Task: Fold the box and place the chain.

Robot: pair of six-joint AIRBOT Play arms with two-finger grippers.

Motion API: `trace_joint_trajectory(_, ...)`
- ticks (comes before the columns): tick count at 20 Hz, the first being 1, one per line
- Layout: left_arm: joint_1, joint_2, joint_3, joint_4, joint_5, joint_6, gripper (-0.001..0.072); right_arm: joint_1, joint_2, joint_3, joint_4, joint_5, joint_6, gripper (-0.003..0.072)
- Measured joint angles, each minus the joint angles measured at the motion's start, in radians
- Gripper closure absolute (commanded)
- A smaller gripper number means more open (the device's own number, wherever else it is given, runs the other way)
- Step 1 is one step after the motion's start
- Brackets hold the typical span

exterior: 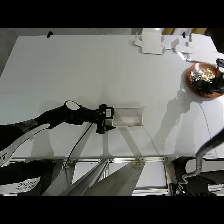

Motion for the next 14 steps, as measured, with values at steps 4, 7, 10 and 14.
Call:
trace_joint_trajectory(4,0.000,0.000,0.000,0.000,0.000,0.000,0.0577,0.000,0.058,-0.001,0.005,0.050,-0.011,0.0667)
trace_joint_trajectory(7,0.000,0.000,0.000,0.000,0.000,0.000,0.0577,0.000,0.136,-0.001,0.007,0.071,-0.015,0.0667)
trace_joint_trajectory(10,0.000,0.000,0.000,0.000,0.000,0.000,0.0577,0.000,0.208,-0.001,0.011,0.093,-0.018,0.0665)
trace_joint_trajectory(14,0.000,0.000,0.000,0.000,0.000,0.000,0.0577,-0.001,0.225,-0.001,0.002,0.105,-0.019,0.0505)
